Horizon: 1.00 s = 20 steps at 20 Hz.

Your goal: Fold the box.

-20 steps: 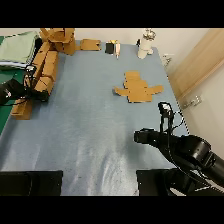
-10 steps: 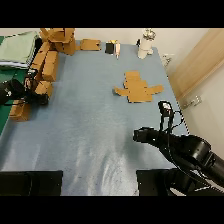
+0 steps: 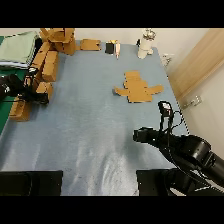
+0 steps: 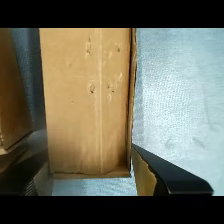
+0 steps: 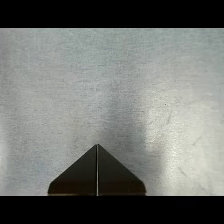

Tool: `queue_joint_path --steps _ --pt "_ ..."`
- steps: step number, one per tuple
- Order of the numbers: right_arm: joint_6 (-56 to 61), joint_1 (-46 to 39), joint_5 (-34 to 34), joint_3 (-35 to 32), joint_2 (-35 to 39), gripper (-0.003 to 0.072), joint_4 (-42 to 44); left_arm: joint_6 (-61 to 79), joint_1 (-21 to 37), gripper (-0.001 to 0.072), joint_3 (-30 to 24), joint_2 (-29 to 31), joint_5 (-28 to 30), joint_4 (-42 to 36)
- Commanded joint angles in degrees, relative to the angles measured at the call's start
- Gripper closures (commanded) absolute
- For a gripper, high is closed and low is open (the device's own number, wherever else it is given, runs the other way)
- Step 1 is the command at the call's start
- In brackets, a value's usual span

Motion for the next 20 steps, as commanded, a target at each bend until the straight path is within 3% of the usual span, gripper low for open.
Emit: queue_joint_path --steps 1,4,7,10,11,12,13,14,17,20 --pt "0.0 -0.02 0.0 0.04 0.02 0.0682 0.39 -1.29 0.0 -0.0011 2.01 -0.02 -4.52 0.02" --pt "-0.02 -0.02 0.0 0.04 0.02 0.0682 1.68 -5.53 0.39 -0.0011 3.52 -0.02 -11.67 2.58" --pt "-0.02 -0.02 0.0 0.04 0.0 0.0682 2.91 -11.23 0.5 -0.0011 6.51 -0.02 -24.57 8.22" --pt "-1.2 -0.02 0.0 0.04 0.0 0.0682 4.85 -14.88 0.46 -0.0011 8.04 -0.02 -35.82 9.03" --pt "-2.6 -0.02 0.0 0.04 0.0 0.0682 6.23 -16.13 0.46 0.0048 8.04 -0.02 -39.34 8.61" --pt "-3.65 -0.02 0.0 0.04 0.0 0.0682 7.5 -17.16 0.46 0.0261 8.04 -0.02 -42.69 7.91" --pt "-4.04 -0.02 0.0 0.04 -0.02 0.0682 8.55 -17.14 0.46 0.0616 8.04 -0.02 -45.75 6.8" --pt "-4.04 -0.02 0.0 0.04 -0.39 0.0682 8.9 -16.98 0.33 0.0696 8.04 -0.02 -47.82 5.01" --pt "-5.01 -0.98 -0.02 0.81 -5.01 0.0682 9.68 -14.53 -4.2 0.0699 7.37 1.99 -47.3 -4.5" --pt "-18.36 -6.47 -0.07 6.99 -16.5 0.0682 17.68 -14.67 -16.72 0.0699 6.97 5.75 -41.09 -6.03"
